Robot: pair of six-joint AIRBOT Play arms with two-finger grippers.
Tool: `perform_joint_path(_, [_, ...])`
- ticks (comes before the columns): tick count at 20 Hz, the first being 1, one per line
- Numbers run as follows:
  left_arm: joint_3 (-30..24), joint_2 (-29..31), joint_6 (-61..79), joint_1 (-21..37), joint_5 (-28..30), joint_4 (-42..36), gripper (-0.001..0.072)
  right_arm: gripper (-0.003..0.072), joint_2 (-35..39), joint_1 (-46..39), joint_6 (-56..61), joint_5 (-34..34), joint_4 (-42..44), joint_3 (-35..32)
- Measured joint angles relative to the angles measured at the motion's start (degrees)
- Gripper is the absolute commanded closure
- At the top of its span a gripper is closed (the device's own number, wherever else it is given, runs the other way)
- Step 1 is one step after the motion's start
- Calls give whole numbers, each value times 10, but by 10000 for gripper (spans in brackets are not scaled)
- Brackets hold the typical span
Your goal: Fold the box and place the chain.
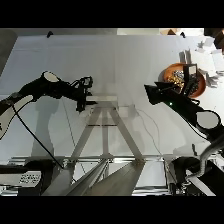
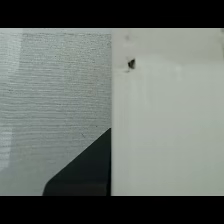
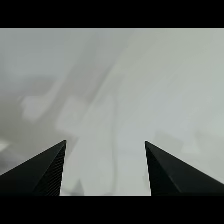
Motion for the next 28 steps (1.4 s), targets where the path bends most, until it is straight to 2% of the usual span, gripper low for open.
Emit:
perform_joint_path(1, [0,0,0,0,0,0,698,14,2,0,-31,29,0,0])
perform_joint_path(2, [0,0,0,0,0,0,698,-34,4,1,-71,63,0,0])
perform_joint_path(7, [0,0,0,0,0,0,698,-34,9,30,-279,221,-11,0])
perform_joint_path(11, [0,0,0,0,0,0,698,-34,2,75,-356,270,-83,-1])
perform_joint_path(14, [0,0,0,0,0,0,698,-34,-28,94,-383,282,-108,-6])
perform_joint_path(17, [0,0,0,0,0,0,698,-34,-84,101,-440,277,-77,-9])
perform_joint_path(22, [0,0,0,0,0,0,698,-31,-187,105,-571,251,43,-10])
perform_joint_path(28, [0,0,0,0,0,0,698,-31,-264,105,-724,196,225,-10])
